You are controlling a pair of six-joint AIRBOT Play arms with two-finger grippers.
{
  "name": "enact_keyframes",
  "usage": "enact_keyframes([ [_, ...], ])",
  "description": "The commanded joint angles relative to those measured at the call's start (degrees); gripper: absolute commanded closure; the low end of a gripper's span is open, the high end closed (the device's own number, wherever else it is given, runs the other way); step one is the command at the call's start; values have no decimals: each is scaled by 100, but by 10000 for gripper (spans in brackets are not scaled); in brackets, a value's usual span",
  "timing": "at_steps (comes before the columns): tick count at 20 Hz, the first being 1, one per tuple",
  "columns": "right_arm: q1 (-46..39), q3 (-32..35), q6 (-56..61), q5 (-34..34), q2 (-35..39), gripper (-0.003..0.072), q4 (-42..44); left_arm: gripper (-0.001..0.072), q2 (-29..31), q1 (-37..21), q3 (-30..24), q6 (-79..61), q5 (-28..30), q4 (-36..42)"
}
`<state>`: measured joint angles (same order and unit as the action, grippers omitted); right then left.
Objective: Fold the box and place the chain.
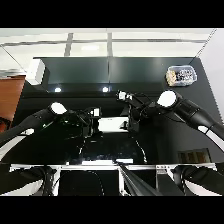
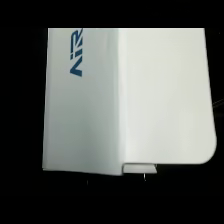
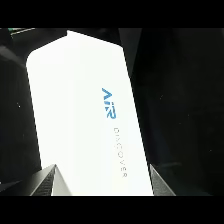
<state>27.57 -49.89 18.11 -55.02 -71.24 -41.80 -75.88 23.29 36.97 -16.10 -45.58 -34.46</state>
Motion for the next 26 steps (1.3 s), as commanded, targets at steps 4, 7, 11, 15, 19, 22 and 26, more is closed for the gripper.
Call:
enact_keyframes([
  [4, 4, 4, -61, -11, -26, -28, -22, 310, 0, 4, 2, -2, -11, 0],
  [7, 4, 2, -59, -9, -26, -28, -24, 310, -2, 4, 2, -2, -9, 0],
  [11, 4, 2, -59, -11, -26, -28, -24, 310, -2, 4, 2, 0, -13, 0],
  [15, 4, 4, -59, -50, -26, -26, -26, 310, 0, 4, 2, 0, -13, 0],
  [19, 4, 4, -57, -138, -26, 287, -35, 310, 0, 4, 2, 0, -13, 0],
  [22, 4, 4, -57, -136, -26, 382, -44, 310, -2, 4, 2, 0, -11, 0],
  [26, 4, 2, -55, -116, -26, 577, -44, 310, -2, 4, 2, 0, -13, 0],
])
